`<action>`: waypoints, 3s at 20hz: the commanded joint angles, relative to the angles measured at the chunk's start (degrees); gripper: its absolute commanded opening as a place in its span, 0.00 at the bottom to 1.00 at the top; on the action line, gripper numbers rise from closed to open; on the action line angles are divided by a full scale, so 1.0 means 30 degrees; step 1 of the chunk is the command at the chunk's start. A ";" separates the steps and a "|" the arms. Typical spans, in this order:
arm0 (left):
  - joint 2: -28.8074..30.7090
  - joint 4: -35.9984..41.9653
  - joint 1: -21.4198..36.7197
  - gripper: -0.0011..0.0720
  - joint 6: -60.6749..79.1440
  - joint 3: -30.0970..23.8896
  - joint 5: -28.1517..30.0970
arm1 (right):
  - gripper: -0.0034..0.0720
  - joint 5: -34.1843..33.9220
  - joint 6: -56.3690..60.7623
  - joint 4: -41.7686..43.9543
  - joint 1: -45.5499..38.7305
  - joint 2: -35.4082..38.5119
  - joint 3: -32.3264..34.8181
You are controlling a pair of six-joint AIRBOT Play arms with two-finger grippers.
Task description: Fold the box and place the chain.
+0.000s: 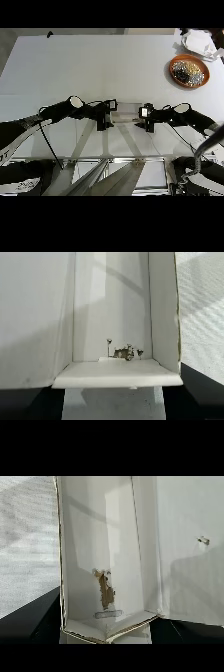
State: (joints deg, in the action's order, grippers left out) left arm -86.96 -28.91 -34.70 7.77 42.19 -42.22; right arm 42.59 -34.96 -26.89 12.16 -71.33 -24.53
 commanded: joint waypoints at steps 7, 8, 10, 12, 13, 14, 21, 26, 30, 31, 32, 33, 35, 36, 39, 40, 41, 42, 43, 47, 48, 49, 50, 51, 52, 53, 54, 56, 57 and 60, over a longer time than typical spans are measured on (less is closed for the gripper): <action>-0.0073 -0.0087 -0.0015 0.47 -0.0095 -0.0015 0.0131 | 0.62 0.0007 -0.0015 -0.0007 0.0015 0.0007 0.0007; -0.0073 -0.0087 -0.0007 0.47 -0.0095 -0.0015 0.0131 | 0.62 0.0007 -0.0015 -0.0007 0.0015 0.0007 0.0007; -0.0073 -0.0087 -0.0015 0.47 -0.0095 -0.0015 0.0131 | 0.62 0.0007 -0.0015 -0.0007 0.0015 0.0007 0.0007; -0.0073 -0.0087 -0.0015 0.47 -0.0095 -0.0015 0.0131 | 0.62 0.0007 -0.0015 -0.0007 0.0015 0.0007 0.0007; -0.0073 -0.0087 -0.0015 0.47 -0.0095 -0.0015 0.0124 | 0.62 0.0007 -0.0015 -0.0015 0.0015 0.0007 0.0007; -0.0073 -0.0087 -0.0015 0.47 -0.0095 -0.0015 0.0131 | 0.62 0.0007 -0.0015 -0.0007 0.0015 0.0007 0.0007; -0.0073 -0.0087 -0.0015 0.47 -0.0095 -0.0015 0.0131 | 0.62 0.0991 -0.0007 0.0051 0.0015 0.0007 0.0007; -0.0073 -0.0087 -0.0015 0.47 -0.0095 -0.0015 0.0131 | 0.97 0.1792 0.0765 -0.0095 0.0007 0.0240 0.0007; -0.0073 -0.0087 -0.0015 0.47 -0.0095 -0.0015 0.0124 | 0.97 0.1647 0.2011 -0.1545 0.0000 0.1647 0.0007; -0.0073 -0.0087 -0.0015 0.47 -0.0095 -0.0015 0.0131 | 0.97 0.1661 0.2696 -0.2200 -0.0138 0.2127 0.0007; -0.0073 -0.0087 -0.0015 0.47 -0.0095 -0.0015 0.0117 | 0.97 0.1690 0.3585 -0.2812 -0.0364 0.2506 0.0007; -0.0073 -0.0087 -0.0015 0.47 -0.0095 -0.0015 0.0109 | 0.97 0.1734 0.4597 -0.3504 -0.0678 0.2973 0.0007; -0.0073 -0.0087 -0.0015 0.47 -0.0095 -0.0015 0.0058 | 0.97 0.2178 0.6084 -0.4750 -0.1472 0.3810 0.0007; -0.0073 -0.0087 -0.0015 0.47 -0.0095 -0.0015 0.0058 | 0.97 0.2572 0.6805 -0.5421 -0.1931 0.4255 0.0007; -0.0073 -0.0087 -0.0015 0.47 -0.0095 -0.0015 0.0058 | 0.97 0.3876 0.8823 -0.7373 -0.3264 0.5617 0.0007; -0.0073 -0.0087 -0.0015 0.47 -0.0095 -0.0015 0.0058 | 0.97 0.4248 0.9406 -0.7941 -0.3672 0.6054 0.0007; -0.0073 -0.0087 -0.0007 0.47 -0.0095 -0.0015 0.0058 | 0.96 0.4554 1.0010 -0.8298 -0.3985 0.6411 0.0007; -0.0073 -0.0087 -0.0015 0.47 -0.0095 -0.0015 0.0066 | 0.95 0.4932 1.0469 -0.8480 -0.4226 0.6812 0.0007; -0.0073 -0.0087 -0.0015 0.47 -0.0095 -0.0015 0.0058 | 0.89 0.5362 1.0695 -0.8364 -0.4320 0.7242 0.0007; -0.0073 -0.0087 -0.0015 0.47 -0.0095 -0.0015 0.0051 | 0.07 0.8058 0.9989 -0.2973 -0.4313 0.9333 0.0007; -0.0073 -0.0087 -0.0015 0.47 -0.0095 -0.0015 0.0058 | 0.07 0.8167 1.0003 -0.0962 -0.4248 0.9391 0.0007; -0.0073 -0.0087 -0.0015 0.47 -0.0095 -0.0015 0.0066 | 0.07 0.7898 0.9989 0.0372 -0.3934 0.9311 0.0007; -0.0073 -0.0087 -0.0015 0.47 -0.0095 -0.0015 0.0044 | 0.07 0.7249 0.9996 0.1166 -0.3315 0.9143 0.0007; -0.0073 -0.0087 -0.0015 0.47 -0.0095 -0.0015 0.0036 | 0.07 0.6317 0.9996 0.1348 -0.2557 0.8947 0.0015; -0.0073 -0.0087 -0.0007 0.47 -0.0095 -0.0015 0.0007 | 0.07 0.5042 1.0003 0.1508 -0.1596 0.8582 0.0007; -0.0073 -0.0087 -0.0007 0.47 -0.0095 -0.0015 0.0000 | 0.07 0.3548 1.0010 0.1814 -0.0707 0.8145 0.0015; -0.0073 -0.0087 -0.0015 0.47 -0.0095 -0.0015 0.0007 | 0.07 0.1545 1.0083 0.2390 0.0189 0.7577 0.0007; -0.0073 -0.0087 -0.0007 0.47 -0.0095 -0.0015 0.0007 | 0.07 -0.2856 1.0076 0.4605 0.1443 0.6317 0.0007; -0.0073 -0.0087 -0.0015 0.47 -0.0095 -0.0015 0.0000 | 0.07 -0.4721 1.0076 0.5807 0.1749 0.5748 0.0007; -0.0073 -0.0087 -0.0015 0.47 -0.0095 -0.0015 0.0007 | 0.07 -0.7402 1.0083 0.7490 0.1778 0.4299 0.0007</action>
State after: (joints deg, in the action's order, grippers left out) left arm -87.20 -29.15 -34.70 7.49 42.19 -42.13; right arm 32.21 -4.71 -11.18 15.73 -54.65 -24.45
